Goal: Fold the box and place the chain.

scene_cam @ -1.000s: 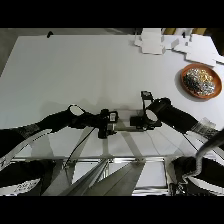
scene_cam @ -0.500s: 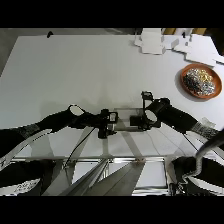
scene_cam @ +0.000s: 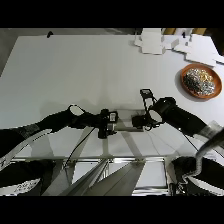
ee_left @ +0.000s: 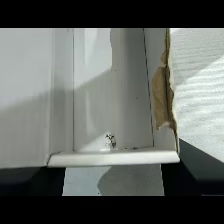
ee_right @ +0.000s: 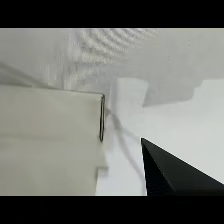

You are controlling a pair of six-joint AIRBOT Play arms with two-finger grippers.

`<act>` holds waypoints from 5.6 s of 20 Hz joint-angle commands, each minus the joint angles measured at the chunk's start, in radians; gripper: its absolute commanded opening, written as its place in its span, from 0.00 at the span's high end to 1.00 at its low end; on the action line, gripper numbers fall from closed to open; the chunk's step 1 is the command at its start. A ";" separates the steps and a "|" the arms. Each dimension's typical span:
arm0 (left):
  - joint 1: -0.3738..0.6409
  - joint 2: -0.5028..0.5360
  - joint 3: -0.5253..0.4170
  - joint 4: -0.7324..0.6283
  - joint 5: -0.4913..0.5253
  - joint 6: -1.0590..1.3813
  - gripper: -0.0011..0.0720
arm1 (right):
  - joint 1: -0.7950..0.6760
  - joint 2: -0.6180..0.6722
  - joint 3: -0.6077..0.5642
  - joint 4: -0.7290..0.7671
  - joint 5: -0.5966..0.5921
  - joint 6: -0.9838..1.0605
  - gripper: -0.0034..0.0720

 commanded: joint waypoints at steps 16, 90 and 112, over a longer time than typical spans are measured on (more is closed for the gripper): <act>0.000 0.001 -0.001 0.001 0.000 0.001 0.52 | -0.910 -0.280 0.750 -0.166 0.085 -0.659 0.62; 0.000 0.001 -0.001 0.000 0.000 0.001 0.52 | 0.061 0.299 -0.028 0.352 -0.145 -0.559 0.93; 0.000 0.001 0.000 0.000 0.000 0.001 0.52 | -0.687 -0.108 0.255 0.027 0.033 -0.548 0.49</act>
